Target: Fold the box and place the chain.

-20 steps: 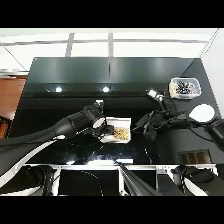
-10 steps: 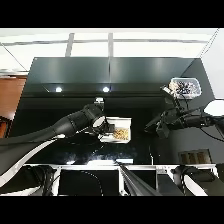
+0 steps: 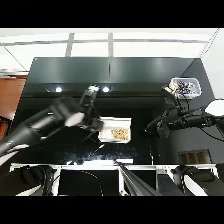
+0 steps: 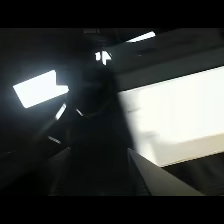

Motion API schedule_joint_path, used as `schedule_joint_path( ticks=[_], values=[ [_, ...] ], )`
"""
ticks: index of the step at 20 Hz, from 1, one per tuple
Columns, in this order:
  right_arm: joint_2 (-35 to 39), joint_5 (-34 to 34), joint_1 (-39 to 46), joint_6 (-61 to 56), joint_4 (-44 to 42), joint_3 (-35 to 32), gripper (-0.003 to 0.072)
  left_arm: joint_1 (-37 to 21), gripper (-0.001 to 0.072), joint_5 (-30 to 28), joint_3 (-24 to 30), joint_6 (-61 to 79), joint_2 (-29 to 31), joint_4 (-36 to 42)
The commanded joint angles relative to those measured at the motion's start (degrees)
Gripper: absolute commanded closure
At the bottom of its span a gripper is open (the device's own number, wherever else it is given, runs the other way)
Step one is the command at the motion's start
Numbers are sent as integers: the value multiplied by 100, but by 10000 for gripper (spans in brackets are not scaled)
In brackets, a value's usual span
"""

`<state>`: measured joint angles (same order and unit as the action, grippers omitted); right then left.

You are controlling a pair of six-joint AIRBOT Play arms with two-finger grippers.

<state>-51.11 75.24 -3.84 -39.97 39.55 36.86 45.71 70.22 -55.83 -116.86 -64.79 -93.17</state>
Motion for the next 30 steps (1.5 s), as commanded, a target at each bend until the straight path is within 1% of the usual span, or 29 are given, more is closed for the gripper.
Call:
schedule_joint_path(
  ticks=[1,2,3,4,5,6,7,8,11,14,17,20,22,27,30],
  values=[
    [2,-7,2,-42,-9,4,310,-1259,278,-129,756,1528,973,623],
    [2,-33,2,-46,-9,4,310,-1808,278,-439,1051,2236,1180,1355],
    [2,-79,2,-68,-9,4,310,-2382,278,-767,1379,3344,1357,2426],
    [2,-118,2,-81,-15,4,310,-2826,278,-879,1672,4782,1467,3488],
    [2,-136,2,-83,-37,4,310,-3176,278,-737,1950,6437,1499,4347],
    [2,-131,2,-94,-42,4,310,-3386,259,-686,2162,7390,1467,4782],
    [2,-131,2,-129,-35,4,310,-3484,38,-693,2352,8190,1410,5021],
    [2,-131,2,-149,-33,4,310,-3480,-6,-715,2465,8872,1349,5034],
    [2,-138,2,-164,-76,4,309,-3257,-6,-879,2605,10920,1062,5023],
    [2,-221,-4,-164,-249,4,309,-2839,-5,-1202,2579,12292,614,5014],
    [2,-459,-33,-162,-339,4,308,-2426,-5,-1558,2579,12705,149,5031],
    [2,-522,-33,-162,-334,4,309,-2181,-5,-1790,2579,12769,-175,5421],
    [2,-516,-33,-162,-337,4,309,-2138,-5,-1886,2579,13025,-267,5473],
    [2,-516,-33,-162,-334,4,309,-2159,-5,-1902,2577,13022,-603,5781],
    [2,-492,-33,-162,-334,4,309,-2159,-5,-1906,2577,13022,-673,5783]
  ],
)
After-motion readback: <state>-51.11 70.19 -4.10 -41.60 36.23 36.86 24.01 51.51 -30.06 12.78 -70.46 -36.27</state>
